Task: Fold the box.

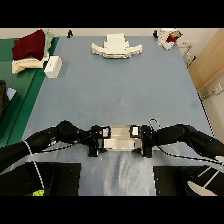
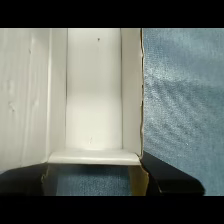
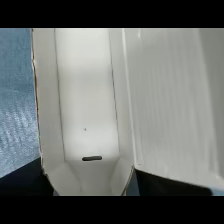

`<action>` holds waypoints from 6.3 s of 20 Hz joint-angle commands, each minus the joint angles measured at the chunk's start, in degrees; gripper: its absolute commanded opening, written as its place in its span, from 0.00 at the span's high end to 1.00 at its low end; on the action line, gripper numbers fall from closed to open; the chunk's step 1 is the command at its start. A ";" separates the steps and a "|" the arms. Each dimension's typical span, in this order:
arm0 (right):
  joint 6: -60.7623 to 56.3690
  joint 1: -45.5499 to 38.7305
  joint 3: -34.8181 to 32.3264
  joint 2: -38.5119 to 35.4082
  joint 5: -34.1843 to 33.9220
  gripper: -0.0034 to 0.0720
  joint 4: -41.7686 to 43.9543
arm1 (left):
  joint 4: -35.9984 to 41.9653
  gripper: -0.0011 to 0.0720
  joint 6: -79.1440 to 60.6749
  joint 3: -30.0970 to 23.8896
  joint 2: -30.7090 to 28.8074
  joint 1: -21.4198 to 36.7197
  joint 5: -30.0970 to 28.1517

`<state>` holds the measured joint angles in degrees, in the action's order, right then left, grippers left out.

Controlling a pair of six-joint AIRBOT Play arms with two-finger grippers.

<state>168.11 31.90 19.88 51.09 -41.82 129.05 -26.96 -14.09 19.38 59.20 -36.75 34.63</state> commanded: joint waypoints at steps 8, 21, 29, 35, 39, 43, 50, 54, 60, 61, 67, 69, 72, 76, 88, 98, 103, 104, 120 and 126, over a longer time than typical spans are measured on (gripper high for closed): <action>-53.37 -0.04 6.40 -16.46 -29.55 0.00 -21.59 | -0.02 0.28 0.00 0.04 -0.04 0.00 -0.15; -90.16 6.75 12.68 -0.96 11.43 0.76 5.16 | -0.02 0.28 0.00 0.04 -0.04 0.00 -0.15; -90.05 4.28 13.49 13.40 10.23 0.76 3.85 | -0.02 0.28 0.00 0.04 -0.04 0.00 -0.15; -89.00 4.28 13.49 16.11 8.33 0.76 3.63 | -0.02 0.28 0.00 0.04 -0.04 0.00 -0.15; -88.91 4.20 13.51 15.67 8.33 0.76 3.61 | -0.02 0.28 0.00 0.04 -0.04 0.00 -0.15; -86.33 4.00 14.93 10.25 8.35 0.76 1.46 | -0.02 0.28 0.00 0.04 -0.04 0.00 -0.15; -83.80 4.13 16.70 -9.77 -7.04 0.75 -18.23 | -0.02 0.28 0.00 0.04 -0.04 0.00 -0.15; -62.31 4.28 15.58 -16.90 -26.60 0.33 -17.07 | -0.02 0.28 0.00 0.04 -0.04 0.00 -0.15; -44.28 4.22 9.97 -15.06 -26.29 0.03 -24.79 | -0.04 0.28 0.00 0.04 -0.04 0.00 -0.15; -41.20 4.22 9.31 -13.90 -24.35 0.03 -25.20 | -0.04 0.28 0.00 0.04 -0.04 0.00 -0.15; -23.17 4.22 6.93 -7.02 -13.64 0.04 -20.28 | -0.02 0.28 0.00 0.04 -0.04 0.00 -0.15; -20.28 4.22 6.95 -5.62 -10.91 0.06 -18.91 | -0.02 0.28 0.00 0.04 -0.04 0.00 -0.15; -17.55 4.26 6.95 -4.61 -10.01 0.45 -16.33 | -0.02 0.28 0.00 0.04 -0.04 0.00 -0.15; -17.57 4.26 6.95 -4.11 -10.75 0.74 -15.34 | -0.02 0.28 0.00 0.04 -0.04 0.00 -0.15; -14.95 4.26 6.93 -0.33 -6.86 0.36 -8.20 | -0.02 0.28 0.00 0.04 -0.04 0.00 -0.15; -16.44 4.15 6.97 -0.90 -9.35 0.28 -9.92 | -0.02 0.28 0.00 0.04 -0.04 0.00 -0.15; -52.87 4.13 9.49 -4.07 -18.82 0.95 -30.56 | -0.02 0.28 0.00 0.04 -0.04 0.00 -0.15; -57.27 4.11 10.14 -4.94 -21.07 0.95 -33.73 | -0.02 0.28 0.00 0.04 -0.04 0.00 -0.15; -79.30 -29.18 3.63 4.11 -28.04 0.95 -8.17 | -0.02 0.28 0.00 0.04 -0.04 0.00 -0.15; -79.34 -22.05 3.67 1.95 -24.00 0.95 -3.56 | -0.02 0.28 0.00 0.04 -0.04 0.00 -0.15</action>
<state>88.07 7.40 23.77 53.47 -67.46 120.92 -26.98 -14.09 19.38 59.20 -36.75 34.50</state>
